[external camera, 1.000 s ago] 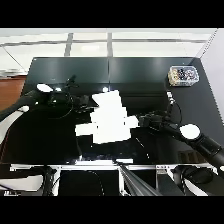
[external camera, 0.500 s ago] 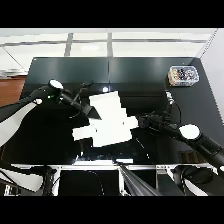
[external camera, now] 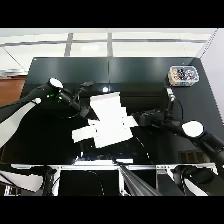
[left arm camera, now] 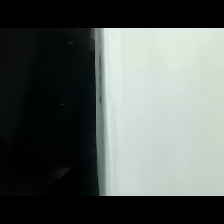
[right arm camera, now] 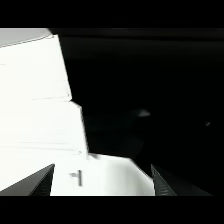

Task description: Fold the box and place the chain.

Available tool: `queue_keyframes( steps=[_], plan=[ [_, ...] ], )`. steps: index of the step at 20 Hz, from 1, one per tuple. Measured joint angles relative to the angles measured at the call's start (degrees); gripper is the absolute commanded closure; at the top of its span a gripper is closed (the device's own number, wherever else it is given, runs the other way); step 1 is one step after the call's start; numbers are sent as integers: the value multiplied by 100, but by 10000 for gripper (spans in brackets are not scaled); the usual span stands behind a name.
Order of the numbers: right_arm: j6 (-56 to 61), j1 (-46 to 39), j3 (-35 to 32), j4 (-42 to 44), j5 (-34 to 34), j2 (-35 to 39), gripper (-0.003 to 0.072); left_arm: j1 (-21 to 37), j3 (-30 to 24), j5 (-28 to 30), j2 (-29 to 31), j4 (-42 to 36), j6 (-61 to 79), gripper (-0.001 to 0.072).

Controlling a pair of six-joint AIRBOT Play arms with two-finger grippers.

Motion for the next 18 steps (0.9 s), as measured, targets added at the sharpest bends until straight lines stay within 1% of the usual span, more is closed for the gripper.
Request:
queue_keyframes(
  steps=[2, 4, 6, 8, 10, 12, 16, 18],
  plan=[
    [-63, -201, 433, -1058, 592, 24, -25, -22, -372, 258, 505, 7, 59, 682],
    [-295, -299, 745, -1871, 999, 42, -24, -105, -1054, 946, 1180, -212, 754, 679],
    [-686, -321, 905, -2345, 1241, 31, -24, -243, -1628, 1711, 1714, -413, 2000, 679],
    [-984, -262, 968, -2614, 1381, 9, -24, -407, -1919, 2218, 1982, -496, 2990, 679],
    [-1239, -133, 957, -2754, 1447, -9, -24, -597, -1996, 2568, 2022, -496, 3560, 679],
    [-1436, 37, 879, -2857, 1491, -20, -24, -796, -1928, 2811, 1853, -382, 3891, 679],
    [-1606, 321, 651, -2946, 1545, -57, -24, -1025, -1703, 3047, 1344, -229, 4098, 679],
    [-1670, 428, 533, -2949, 1558, -61, -24, -1067, -1622, 3101, 1200, -195, 4074, 679]
  ],
)
